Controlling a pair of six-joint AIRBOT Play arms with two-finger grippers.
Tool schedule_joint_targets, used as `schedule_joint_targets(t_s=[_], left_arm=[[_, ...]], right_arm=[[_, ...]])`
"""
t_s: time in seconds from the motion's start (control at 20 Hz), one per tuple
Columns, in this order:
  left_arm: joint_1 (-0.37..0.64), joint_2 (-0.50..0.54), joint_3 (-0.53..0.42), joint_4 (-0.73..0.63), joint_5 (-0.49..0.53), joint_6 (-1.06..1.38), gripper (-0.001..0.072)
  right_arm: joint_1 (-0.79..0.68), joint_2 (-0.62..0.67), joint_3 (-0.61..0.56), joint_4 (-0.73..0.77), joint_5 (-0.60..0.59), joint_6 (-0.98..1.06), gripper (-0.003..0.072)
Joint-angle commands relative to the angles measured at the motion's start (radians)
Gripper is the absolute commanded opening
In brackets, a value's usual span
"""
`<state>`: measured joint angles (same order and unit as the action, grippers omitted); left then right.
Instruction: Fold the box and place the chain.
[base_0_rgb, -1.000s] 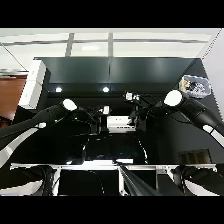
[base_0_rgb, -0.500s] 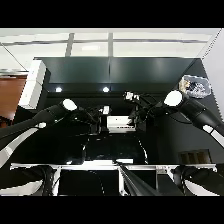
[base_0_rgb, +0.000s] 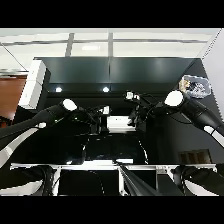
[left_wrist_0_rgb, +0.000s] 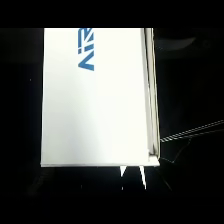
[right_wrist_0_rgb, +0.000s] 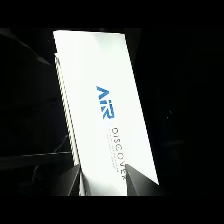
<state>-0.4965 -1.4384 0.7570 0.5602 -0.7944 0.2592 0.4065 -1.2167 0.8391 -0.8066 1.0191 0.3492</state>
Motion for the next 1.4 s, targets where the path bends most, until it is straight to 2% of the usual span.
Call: schedule_joint_targets(t_s=[0.0,0.7,1.0,1.2,1.35], left_arm=[[0.0,-0.001,0.0,0.0,0.001,-0.001,0.0353],[0.0,-0.001,0.0,0.0,0.001,-0.001,0.0353],[0.0,-0.001,0.0,0.0,0.001,-0.001,0.0352],[0.0,-0.001,0.0,0.0,0.001,-0.001,0.0353],[0.0,-0.001,0.0,0.0,0.001,-0.001,0.0353]], right_arm=[[0.001,0.003,0.0,0.001,0.005,0.01,0.0313],[0.001,0.002,-0.042,0.005,-0.021,0.033,0.0312],[0.0,0.008,-0.041,0.002,0.037,0.112,0.0312],[-0.033,0.08,-0.004,0.002,0.039,0.18,0.0312],[-0.113,0.17,0.002,0.002,0.077,0.347,0.0309]])
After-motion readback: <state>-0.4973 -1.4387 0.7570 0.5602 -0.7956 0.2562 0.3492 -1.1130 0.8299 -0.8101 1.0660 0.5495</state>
